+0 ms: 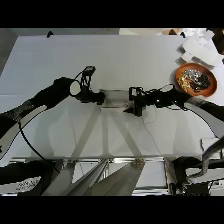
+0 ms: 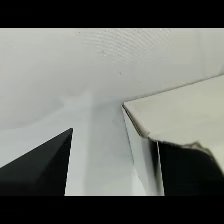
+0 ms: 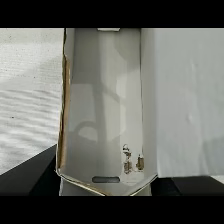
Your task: Fold the box and place the chain.
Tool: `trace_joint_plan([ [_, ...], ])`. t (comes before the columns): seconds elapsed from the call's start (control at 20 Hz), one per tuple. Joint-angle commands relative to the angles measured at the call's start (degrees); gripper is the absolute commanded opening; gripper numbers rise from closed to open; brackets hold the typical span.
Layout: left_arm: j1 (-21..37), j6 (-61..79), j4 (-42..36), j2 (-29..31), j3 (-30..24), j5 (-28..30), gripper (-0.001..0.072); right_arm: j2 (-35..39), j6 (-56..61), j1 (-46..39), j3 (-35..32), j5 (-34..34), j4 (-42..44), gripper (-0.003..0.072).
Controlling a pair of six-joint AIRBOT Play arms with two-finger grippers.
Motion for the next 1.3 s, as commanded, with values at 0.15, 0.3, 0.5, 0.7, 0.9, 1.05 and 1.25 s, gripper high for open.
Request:
trace_joint_plan([
  [0.15,-4.9,-10.1,8.2,-3.7,6.9,-7.1,0.0558,0.0,0.0,0.0,0.0,0.0,0.1,0.0371],
  [0.3,-6.6,-17.0,10.7,-5.0,8.1,-7.0,0.0557,0.0,0.0,0.0,0.0,0.0,0.1,0.0371],
  [0.5,-7.2,-23.0,10.9,-6.4,8.1,-9.2,0.0556,0.0,0.0,0.0,0.0,0.0,0.1,0.0371],
  [0.7,-7.8,-25.3,11.1,-7.5,8.1,-8.0,0.0517,0.0,0.0,0.0,0.0,0.0,0.1,0.0371],
  [0.9,-8.1,-25.3,11.1,-7.9,8.1,-7.3,0.0332,0.0,0.0,0.0,0.0,0.0,0.1,0.0371],
  [1.05,-8.2,-25.2,10.4,-7.8,8.1,-7.1,0.0138,0.0,0.0,0.0,0.0,0.0,0.1,0.0371],
  [1.25,-8.6,-25.2,9.8,-7.8,8.1,-7.1,0.0005,0.0,0.0,0.0,0.0,0.0,0.1,0.0371],
])
